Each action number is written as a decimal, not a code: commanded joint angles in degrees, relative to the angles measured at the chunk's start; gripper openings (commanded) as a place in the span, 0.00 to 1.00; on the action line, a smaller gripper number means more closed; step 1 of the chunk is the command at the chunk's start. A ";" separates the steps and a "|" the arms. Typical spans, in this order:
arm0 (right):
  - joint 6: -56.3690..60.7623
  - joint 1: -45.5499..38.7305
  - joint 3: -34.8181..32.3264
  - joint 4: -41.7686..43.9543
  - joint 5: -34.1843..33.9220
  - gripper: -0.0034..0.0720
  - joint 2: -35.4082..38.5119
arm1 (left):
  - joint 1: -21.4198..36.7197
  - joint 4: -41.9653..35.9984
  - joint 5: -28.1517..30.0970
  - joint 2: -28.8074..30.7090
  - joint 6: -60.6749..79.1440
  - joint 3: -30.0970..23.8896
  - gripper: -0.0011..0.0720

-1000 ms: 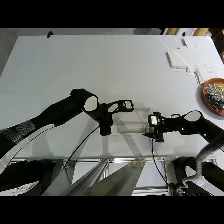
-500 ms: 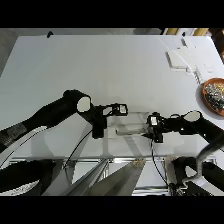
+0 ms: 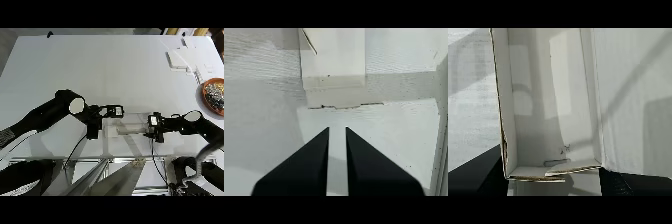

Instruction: Fold the box and place the chain.

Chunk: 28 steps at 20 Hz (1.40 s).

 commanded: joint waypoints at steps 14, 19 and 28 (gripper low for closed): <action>0.00 0.04 0.07 0.07 0.13 0.59 0.02 | -1.53 -4.59 6.27 -6.99 6.03 6.05 0.22; 0.00 0.04 0.04 0.07 0.13 0.59 0.02 | -1.49 -4.52 5.42 -9.40 10.27 3.69 0.22; 0.00 0.04 0.04 0.07 0.13 0.59 0.02 | -1.86 -9.77 15.39 -9.44 18.95 0.22 0.45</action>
